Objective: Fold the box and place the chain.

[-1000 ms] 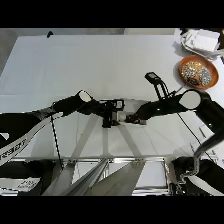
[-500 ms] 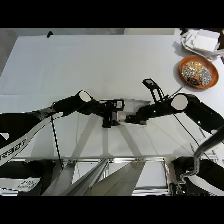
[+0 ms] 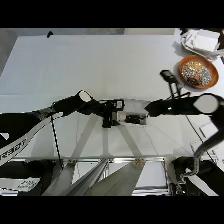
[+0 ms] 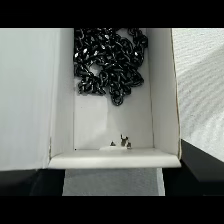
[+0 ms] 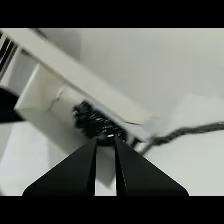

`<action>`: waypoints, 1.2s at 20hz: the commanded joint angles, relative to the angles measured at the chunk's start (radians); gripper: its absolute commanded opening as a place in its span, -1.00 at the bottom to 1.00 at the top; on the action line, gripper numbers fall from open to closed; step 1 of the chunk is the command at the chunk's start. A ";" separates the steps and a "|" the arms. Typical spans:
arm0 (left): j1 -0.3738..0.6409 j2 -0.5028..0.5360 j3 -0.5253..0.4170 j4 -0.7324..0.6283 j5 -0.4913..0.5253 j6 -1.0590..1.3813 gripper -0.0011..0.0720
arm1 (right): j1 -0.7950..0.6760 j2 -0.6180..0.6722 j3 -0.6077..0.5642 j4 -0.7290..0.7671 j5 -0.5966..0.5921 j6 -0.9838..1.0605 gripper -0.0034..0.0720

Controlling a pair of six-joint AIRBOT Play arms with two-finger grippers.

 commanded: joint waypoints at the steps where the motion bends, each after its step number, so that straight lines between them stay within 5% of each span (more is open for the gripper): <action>1: 0.000 0.000 0.000 0.000 0.000 0.000 -0.23 | -0.220 0.141 0.001 -0.106 0.043 0.029 -0.53; 4: 0.000 0.000 0.000 0.000 0.000 0.000 -0.23 | -0.449 0.109 -0.002 -0.216 0.011 0.039 -0.35; 7: 0.000 0.000 0.000 0.000 0.000 0.000 -0.23 | -0.554 0.003 -0.004 -0.226 -0.144 0.077 -0.09; 14: 0.000 0.000 0.000 0.000 0.000 0.000 -0.23 | -0.563 -0.322 0.033 -0.224 -0.378 0.077 -0.06; 24: 0.000 0.000 0.000 0.000 0.000 0.000 -0.23 | -0.547 -0.649 0.283 -0.180 -0.433 0.080 -0.07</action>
